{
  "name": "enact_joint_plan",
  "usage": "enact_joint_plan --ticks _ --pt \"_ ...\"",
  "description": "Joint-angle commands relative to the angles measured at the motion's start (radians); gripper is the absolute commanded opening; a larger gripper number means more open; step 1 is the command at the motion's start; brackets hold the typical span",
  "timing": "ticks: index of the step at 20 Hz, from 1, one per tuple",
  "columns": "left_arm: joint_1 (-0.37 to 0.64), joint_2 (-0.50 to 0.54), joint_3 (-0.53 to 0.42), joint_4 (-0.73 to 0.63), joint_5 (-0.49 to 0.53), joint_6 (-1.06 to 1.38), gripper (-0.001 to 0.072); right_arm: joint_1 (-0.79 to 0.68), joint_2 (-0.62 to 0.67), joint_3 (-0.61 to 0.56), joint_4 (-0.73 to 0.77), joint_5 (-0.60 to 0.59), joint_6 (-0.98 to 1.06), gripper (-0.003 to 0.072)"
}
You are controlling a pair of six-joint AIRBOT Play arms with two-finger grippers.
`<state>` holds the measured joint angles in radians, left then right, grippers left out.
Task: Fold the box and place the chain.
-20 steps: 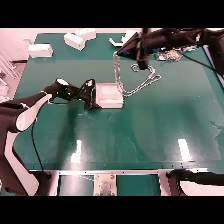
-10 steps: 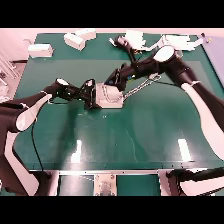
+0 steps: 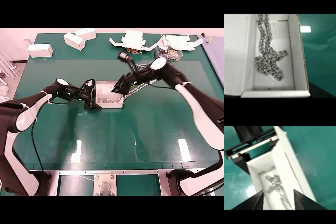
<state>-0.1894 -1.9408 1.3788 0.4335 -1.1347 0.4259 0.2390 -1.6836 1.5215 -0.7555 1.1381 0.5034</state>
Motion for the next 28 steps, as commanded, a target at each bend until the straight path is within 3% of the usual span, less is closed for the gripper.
enact_joint_plan --ticks 1,6,14,16,25,26,28 --pt "0.0 0.0 0.001 0.0 0.0 0.0 0.049 -0.113 0.05 0.009 -0.02 0.105 -0.103 0.0452" --pt "0.0 0.0 0.001 0.0 0.0 0.0 0.049 -0.24 0.013 -0.098 -0.019 0.156 -0.431 0.0453" --pt "0.0 0.0 0.001 0.0 0.0 0.0 0.049 -0.167 -0.167 -0.116 0.004 0.112 -0.698 0.0454" --pt "0.0 0.0 0.001 0.0 0.0 0.0 0.049 -0.148 -0.179 -0.116 0.004 0.064 -0.724 0.0525" --pt "0.0 0.0 0.001 0.0 0.0 0.0 0.049 -0.116 -0.229 -0.063 0.048 -0.016 -0.751 0.0514" --pt "0.0 0.0 0.001 0.0 0.0 0.0 0.049 -0.113 -0.236 -0.058 0.048 -0.013 -0.75 0.0508" --pt "0.0 0.0 0.001 0.0 0.0 0.0 0.049 -0.111 -0.241 -0.058 0.033 0.003 -0.74 0.0411"
